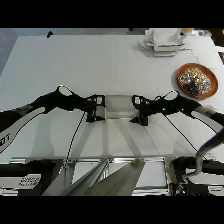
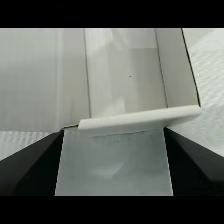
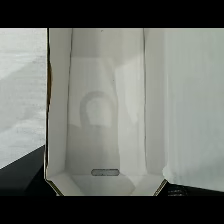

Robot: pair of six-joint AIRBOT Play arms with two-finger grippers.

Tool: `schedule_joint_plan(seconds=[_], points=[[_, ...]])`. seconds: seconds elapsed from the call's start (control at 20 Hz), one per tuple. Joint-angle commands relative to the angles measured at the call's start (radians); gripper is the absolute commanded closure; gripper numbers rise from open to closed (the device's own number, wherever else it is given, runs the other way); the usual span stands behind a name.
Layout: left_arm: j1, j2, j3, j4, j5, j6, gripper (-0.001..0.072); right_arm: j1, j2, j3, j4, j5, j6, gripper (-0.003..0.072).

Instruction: Fold the box and place the chain.

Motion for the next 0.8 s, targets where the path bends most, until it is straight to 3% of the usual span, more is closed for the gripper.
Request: schedule_joint_plan(seconds=[0.0,0.25,0.5,0.75], points=[[-0.016,-0.014,0.000,-0.030,0.000,0.002,-0.0004,0.001,0.000,0.000,0.001,-0.001,0.001,0.0346],[-0.029,-0.016,0.000,-0.118,0.000,-0.002,-0.0003,0.001,0.000,0.000,0.001,-0.001,0.001,0.0346],[-0.030,-0.014,0.000,-0.109,-0.002,-0.060,-0.0004,0.001,0.000,0.000,0.001,-0.001,0.001,0.0346],[0.014,0.037,0.000,-0.047,-0.069,-0.133,-0.0005,0.001,0.000,0.000,0.001,-0.001,0.001,0.0346]])
